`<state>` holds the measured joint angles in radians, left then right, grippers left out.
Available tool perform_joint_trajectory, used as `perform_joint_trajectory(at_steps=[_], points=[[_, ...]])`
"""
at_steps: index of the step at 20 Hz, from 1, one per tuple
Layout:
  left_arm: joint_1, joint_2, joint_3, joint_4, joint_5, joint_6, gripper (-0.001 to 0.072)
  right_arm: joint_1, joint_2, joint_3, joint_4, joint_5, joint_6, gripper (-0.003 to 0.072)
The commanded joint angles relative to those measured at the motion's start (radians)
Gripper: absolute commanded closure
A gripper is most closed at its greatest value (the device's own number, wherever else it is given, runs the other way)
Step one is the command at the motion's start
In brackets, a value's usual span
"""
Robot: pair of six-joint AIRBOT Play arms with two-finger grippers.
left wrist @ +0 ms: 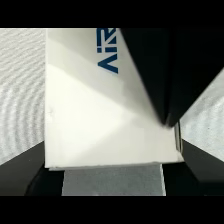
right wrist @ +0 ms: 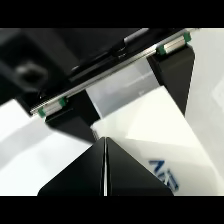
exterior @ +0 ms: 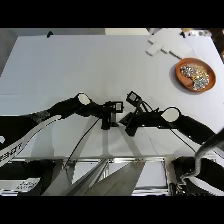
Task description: Fold the box and place the chain.
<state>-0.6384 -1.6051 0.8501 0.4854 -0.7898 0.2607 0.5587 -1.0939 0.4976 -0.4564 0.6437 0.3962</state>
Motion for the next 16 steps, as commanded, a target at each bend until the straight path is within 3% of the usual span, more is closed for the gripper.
perform_joint_trajectory(at_steps=[1,4,6,10,13,16], points=[[0.001,0.0,0.0,0.001,0.0,0.001,0.0454,0.0,0.106,0.015,-0.067,0.019,0.099,0.0667],[0.001,0.0,0.0,0.001,0.001,0.001,0.0454,-0.002,0.226,0.015,-0.452,0.119,0.47,0.0667],[0.001,0.0,0.0,0.001,0.0,0.001,0.0455,-0.002,0.301,0.015,-0.748,0.271,0.754,0.0667],[0.001,0.0,0.0,0.001,0.0,0.001,0.0454,-0.002,0.417,0.015,-1.138,0.638,1.205,0.067],[0.001,0.0,0.0,0.001,0.001,0.002,0.0454,-0.002,0.465,0.015,-1.289,0.861,1.308,0.0671],[0.001,0.0,0.0,0.0,0.0,0.001,0.0454,-0.002,0.478,0.015,-1.309,0.874,1.319,0.0671]])
